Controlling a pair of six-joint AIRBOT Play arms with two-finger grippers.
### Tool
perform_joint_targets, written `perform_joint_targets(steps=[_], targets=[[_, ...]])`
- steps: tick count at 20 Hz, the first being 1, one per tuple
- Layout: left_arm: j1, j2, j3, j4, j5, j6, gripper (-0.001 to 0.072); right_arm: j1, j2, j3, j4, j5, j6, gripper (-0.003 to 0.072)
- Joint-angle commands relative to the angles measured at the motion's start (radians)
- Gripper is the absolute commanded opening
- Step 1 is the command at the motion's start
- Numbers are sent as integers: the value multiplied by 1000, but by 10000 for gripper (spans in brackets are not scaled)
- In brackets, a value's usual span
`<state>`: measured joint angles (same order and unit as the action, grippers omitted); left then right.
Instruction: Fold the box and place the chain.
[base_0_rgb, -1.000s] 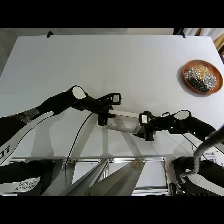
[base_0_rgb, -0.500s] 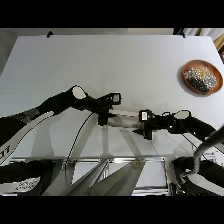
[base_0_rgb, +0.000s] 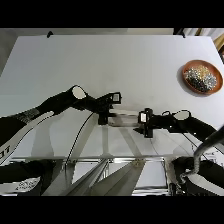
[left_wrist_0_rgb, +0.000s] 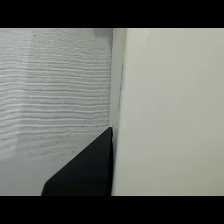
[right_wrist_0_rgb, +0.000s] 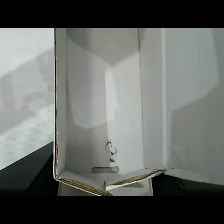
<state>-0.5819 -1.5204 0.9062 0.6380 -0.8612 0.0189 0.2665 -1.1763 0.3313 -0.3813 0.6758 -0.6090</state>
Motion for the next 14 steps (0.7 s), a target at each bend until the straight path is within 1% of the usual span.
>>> perform_joint_targets(steps=[1,5,6,7,8,11,14], targets=[[1,1,0,2,-6,0,10,-1,8,0,-4,2,-28,401],[1,1,0,2,-6,0,10,-1,8,0,-3,1,-28,409],[1,1,0,3,-6,0,10,-1,8,0,-2,3,-28,461],[1,1,0,2,-6,0,10,-1,8,0,6,13,-28,551],[1,1,0,2,-6,0,10,-1,8,0,24,26,-27,586],[1,1,0,3,-6,0,10,-1,8,0,54,61,-24,587],[1,1,0,2,-6,0,10,-32,8,0,57,95,-16,658]])
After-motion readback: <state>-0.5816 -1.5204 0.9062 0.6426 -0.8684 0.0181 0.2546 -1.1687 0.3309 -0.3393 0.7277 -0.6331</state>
